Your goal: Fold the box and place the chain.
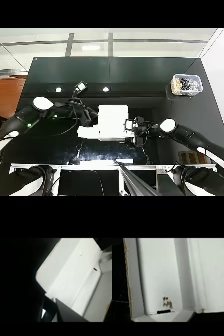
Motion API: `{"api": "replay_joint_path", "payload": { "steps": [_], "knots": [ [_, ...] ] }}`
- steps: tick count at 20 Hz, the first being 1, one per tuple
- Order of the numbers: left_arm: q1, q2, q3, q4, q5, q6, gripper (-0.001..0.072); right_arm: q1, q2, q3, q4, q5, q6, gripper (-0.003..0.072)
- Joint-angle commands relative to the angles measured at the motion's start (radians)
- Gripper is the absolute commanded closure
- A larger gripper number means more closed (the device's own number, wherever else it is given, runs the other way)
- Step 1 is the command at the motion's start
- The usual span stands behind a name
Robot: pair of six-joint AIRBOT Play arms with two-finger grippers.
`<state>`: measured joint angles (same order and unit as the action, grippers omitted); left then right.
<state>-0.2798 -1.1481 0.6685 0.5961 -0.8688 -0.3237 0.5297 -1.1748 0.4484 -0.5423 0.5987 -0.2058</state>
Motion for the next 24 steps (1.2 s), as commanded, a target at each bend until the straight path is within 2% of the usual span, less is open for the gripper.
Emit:
{"api": "replay_joint_path", "payload": {
  "steps": [1, 2, 4, 7, 9, 13, 16, 21, 24],
  "knots": [
    [0.102, 0.062, 0.014, 0.152, -0.216, -0.065, 0.0056, 0.001, -0.001, 0.0, 0.0, 0.001, 0.0, 0.0145],
    [0.134, 0.063, 0.013, 0.171, -0.262, -0.109, 0.0, 0.001, -0.001, 0.0, 0.0, 0.001, 0.0, 0.0145],
    [0.169, 0.058, 0.012, 0.223, -0.328, -0.11, 0.0, 0.001, -0.001, 0.0, 0.0, 0.001, 0.0, 0.0145],
    [0.17, 0.058, 0.011, 0.285, -0.337, -0.023, 0.0002, 0.001, -0.001, 0.0, 0.0, 0.001, 0.0, 0.0145],
    [0.169, 0.058, -0.002, 0.251, -0.317, 0.023, 0.0004, 0.001, -0.001, 0.0, 0.0, 0.001, 0.0, 0.0145],
    [0.162, 0.058, -0.069, 0.212, -0.307, 0.289, 0.0004, 0.001, -0.001, 0.0, 0.0, 0.001, 0.0, 0.0145],
    [0.106, 0.058, -0.081, 0.183, -0.222, 0.361, 0.0004, 0.001, -0.001, 0.0, 0.0, 0.001, 0.0, 0.0145],
    [-0.059, 0.03, -0.082, 0.224, -0.016, 0.47, 0.0004, 0.001, -0.001, 0.0, 0.0, 0.001, 0.0, 0.0145],
    [-0.07, -0.015, -0.082, 0.233, -0.009, 0.469, 0.0007, 0.001, -0.001, 0.0, 0.0, 0.001, 0.0, 0.0145]
  ]
}}
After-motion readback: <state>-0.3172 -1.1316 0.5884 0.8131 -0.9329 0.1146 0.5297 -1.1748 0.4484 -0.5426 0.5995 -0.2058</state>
